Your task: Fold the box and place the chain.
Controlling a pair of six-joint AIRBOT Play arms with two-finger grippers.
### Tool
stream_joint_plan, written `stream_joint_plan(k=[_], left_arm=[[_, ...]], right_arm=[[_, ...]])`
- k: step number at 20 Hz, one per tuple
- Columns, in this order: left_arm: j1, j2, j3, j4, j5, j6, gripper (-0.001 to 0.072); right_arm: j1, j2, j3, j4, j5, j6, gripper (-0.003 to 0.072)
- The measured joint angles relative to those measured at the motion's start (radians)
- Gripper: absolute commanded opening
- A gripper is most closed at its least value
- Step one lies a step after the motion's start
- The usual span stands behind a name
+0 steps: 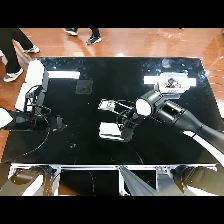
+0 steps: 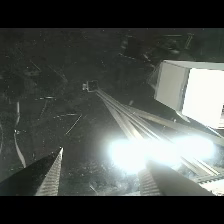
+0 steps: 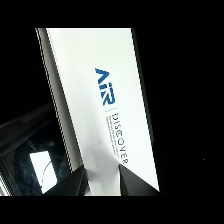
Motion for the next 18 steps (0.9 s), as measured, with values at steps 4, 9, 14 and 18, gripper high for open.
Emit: stream_joint_plan(k=[4,9,14,18], left_arm=[[0.000,0.000,0.000,0.000,0.000,0.000,0.0565],[0.000,0.000,0.000,0.000,0.000,0.000,0.0565],[0.000,0.000,0.000,0.000,0.000,0.000,0.0565],[0.000,0.000,0.000,0.000,0.000,0.000,0.0565]], right_arm=[[0.000,0.000,0.000,0.000,0.002,0.000,0.0214],[0.000,0.000,0.000,0.000,0.002,0.000,0.0215],[0.000,-0.001,-0.005,0.005,0.002,0.001,0.0214],[0.000,-0.001,-0.009,0.019,-0.003,0.001,0.0216]])
